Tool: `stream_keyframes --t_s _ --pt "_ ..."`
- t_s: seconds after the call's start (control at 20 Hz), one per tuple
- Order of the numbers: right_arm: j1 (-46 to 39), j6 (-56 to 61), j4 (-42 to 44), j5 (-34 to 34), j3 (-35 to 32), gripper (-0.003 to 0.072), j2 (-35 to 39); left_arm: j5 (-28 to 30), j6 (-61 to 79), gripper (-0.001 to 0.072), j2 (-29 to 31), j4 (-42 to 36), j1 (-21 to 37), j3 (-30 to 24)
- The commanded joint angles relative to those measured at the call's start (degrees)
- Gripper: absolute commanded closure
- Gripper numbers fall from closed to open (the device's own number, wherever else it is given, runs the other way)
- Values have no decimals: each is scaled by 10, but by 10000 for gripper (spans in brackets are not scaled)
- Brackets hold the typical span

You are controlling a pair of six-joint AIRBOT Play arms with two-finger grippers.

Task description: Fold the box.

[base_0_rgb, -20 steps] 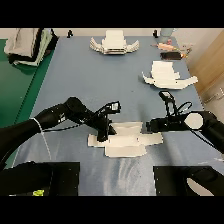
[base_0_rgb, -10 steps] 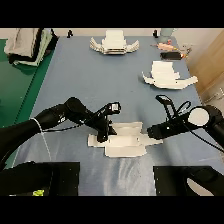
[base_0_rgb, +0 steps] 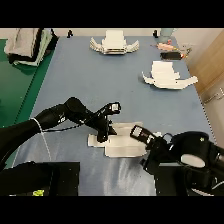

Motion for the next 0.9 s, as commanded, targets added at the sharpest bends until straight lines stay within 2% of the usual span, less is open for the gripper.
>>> stream_keyframes --t_s 0.0,0.2,0.3,0.5,0.85 --pt "104 -38 -150 -83 -33 20 -18 0 0 695 0 0 0 0" --pt "103 -54 -196 -137 -34 25 -102 0 0 695 0 0 0 0" --pt "103 22 -247 -156 -33 42 -129 0 0 694 0 0 0 0" --pt "103 208 -324 -124 -10 42 -124 0 0 694 0 0 0 0" --pt "103 255 -338 -81 17 41 -98 0 0 694 0 0 0 0"
